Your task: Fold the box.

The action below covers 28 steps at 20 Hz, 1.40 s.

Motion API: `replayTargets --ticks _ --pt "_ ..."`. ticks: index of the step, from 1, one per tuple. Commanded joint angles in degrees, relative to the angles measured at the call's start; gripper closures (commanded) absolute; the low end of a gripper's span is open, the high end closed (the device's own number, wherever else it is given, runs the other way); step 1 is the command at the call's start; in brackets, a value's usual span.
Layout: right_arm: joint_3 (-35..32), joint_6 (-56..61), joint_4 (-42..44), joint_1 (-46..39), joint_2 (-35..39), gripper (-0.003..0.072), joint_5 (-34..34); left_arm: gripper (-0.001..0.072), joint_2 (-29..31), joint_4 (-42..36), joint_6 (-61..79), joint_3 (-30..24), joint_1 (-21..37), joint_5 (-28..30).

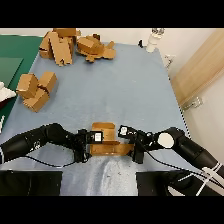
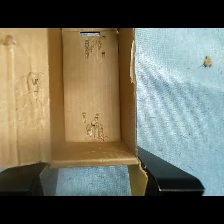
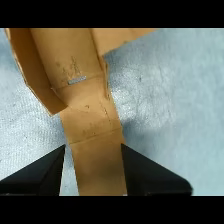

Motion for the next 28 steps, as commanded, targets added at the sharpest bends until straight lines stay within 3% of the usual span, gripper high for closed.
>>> replayTargets --ticks 1,4,11,14,16,19,26,28 --pt "0.1 0.1 -2.5 4.1 -0.9 0.0115 -6.6 0.0201 0.0 0.0 0.0 0.0 0.0 0.0" --pt "0.1 0.1 -1.1 6.3 -3.4 0.0115 -10.8 0.0201 0.0 -0.2 0.0 0.0 0.0 0.0" --pt "0.9 0.0 0.1 11.7 -6.3 0.0128 -12.9 0.0201 0.0 -0.2 0.0 0.0 0.0 0.0" --pt "1.1 -1.1 -0.1 13.1 -6.5 0.03 -14.8 0.0201 0.0 -0.2 0.0 0.0 0.0 -0.1" --pt "1.3 -1.4 -0.2 13.1 -6.9 0.0457 -14.8 0.02 0.0 -0.2 0.0 0.0 0.0 -0.1" --pt "1.2 -1.4 -0.1 13.1 -7.4 0.0596 -14.8 0.02 0.0 -0.4 0.0 0.0 0.0 -0.1" --pt "1.2 -3.6 6.2 13.1 -8.0 0.0649 -19.5 0.0201 0.0 -0.4 0.0 0.0 0.0 -0.1" --pt "1.2 -4.0 7.8 13.1 -8.4 0.0577 -19.4 0.0201 0.0 -0.4 0.0 0.0 0.0 -0.1"
